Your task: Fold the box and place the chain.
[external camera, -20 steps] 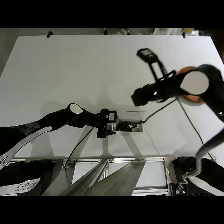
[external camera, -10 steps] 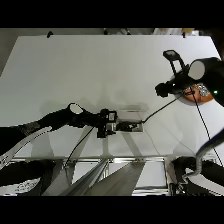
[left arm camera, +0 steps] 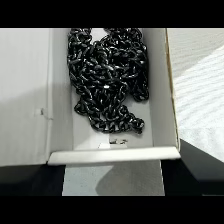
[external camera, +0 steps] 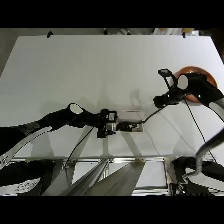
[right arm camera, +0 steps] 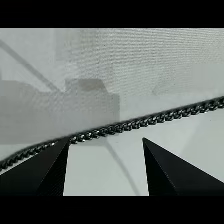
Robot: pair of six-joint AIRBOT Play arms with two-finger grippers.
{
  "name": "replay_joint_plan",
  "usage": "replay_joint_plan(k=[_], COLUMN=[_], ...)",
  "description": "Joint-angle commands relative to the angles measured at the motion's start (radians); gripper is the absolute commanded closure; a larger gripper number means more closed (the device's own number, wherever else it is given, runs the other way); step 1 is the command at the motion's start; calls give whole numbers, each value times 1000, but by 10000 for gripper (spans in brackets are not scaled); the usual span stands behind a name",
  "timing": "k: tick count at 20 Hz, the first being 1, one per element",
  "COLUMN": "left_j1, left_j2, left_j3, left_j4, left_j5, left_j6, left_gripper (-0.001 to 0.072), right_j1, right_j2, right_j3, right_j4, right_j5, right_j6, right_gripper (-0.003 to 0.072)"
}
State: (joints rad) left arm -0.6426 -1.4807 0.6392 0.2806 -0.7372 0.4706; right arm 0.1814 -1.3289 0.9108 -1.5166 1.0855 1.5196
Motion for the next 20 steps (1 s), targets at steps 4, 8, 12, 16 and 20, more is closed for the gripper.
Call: replay_joint_plan(k=[4,8,12,16,20], left_j1=[0,0,0,0,0], left_j2=[0,0,0,0,0], left_j3=[0,0,0,0,0], left_j4=[0,0,0,0,0], left_j5=[0,0,0,0,0], left_j6=[0,0,0,0,0], left_gripper=[376,376,376,376,376], right_j1=[-1,-1,-1,-1,-1], right_j2=[-48,-63,-70,-73,-99], right_j3=[-8,-8,-8,-8,-8], right_j4=[-2,-3,-6,-6,-7], right_j5=[9,15,24,2,-2], right_j6=[85,107,134,134,152], right_gripper=[245,297,316,363,363])
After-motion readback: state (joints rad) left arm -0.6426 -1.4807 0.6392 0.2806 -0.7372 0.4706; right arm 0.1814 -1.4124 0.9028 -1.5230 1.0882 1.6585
